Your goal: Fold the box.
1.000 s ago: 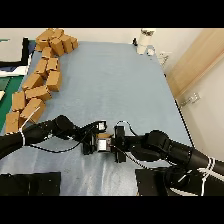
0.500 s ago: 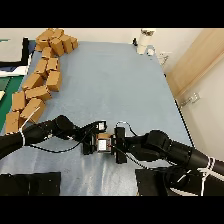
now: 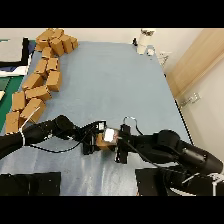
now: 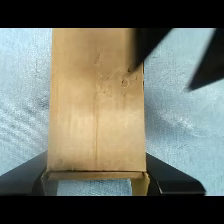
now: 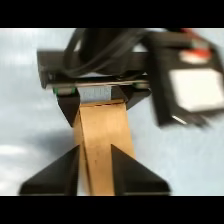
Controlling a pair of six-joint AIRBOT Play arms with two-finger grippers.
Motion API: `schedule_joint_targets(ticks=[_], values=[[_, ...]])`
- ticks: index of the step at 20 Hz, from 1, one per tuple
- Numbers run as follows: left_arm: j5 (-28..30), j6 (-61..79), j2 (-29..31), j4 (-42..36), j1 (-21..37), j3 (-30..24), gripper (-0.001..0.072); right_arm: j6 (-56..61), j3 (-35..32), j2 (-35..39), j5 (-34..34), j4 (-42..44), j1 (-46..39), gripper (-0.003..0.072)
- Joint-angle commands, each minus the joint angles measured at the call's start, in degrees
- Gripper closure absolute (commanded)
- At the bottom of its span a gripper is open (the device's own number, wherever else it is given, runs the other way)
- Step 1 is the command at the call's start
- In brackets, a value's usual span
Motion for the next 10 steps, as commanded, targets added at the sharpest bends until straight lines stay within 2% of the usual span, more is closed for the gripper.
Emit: schedule_joint_targets(ticks=[1, 2, 6, 10], values=[[0.02, 0.0, 0.04, 0.0, 0.02, 0.04, 0.0248, 26.03, -1.07, 6.62, -4.57, 2.43, -0.13, 0.0651], [0.02, 0.0, 0.04, 0.0, 0.02, 0.04, 0.0247, 33.03, -2.47, 8.46, -4.76, 3.72, -0.15, 0.0683], [0.0, 0.0, 0.04, 0.0, 0.0, 0.04, 0.0247, 51.52, -8.87, 11.34, -1.84, 11.69, -0.15, 0.0683], [0.02, 0.0, 0.04, 0.0, 0.02, 0.04, 0.0247, 60.35, -15.02, 10.38, 13.4, 19.61, 0.07, 0.0683]])
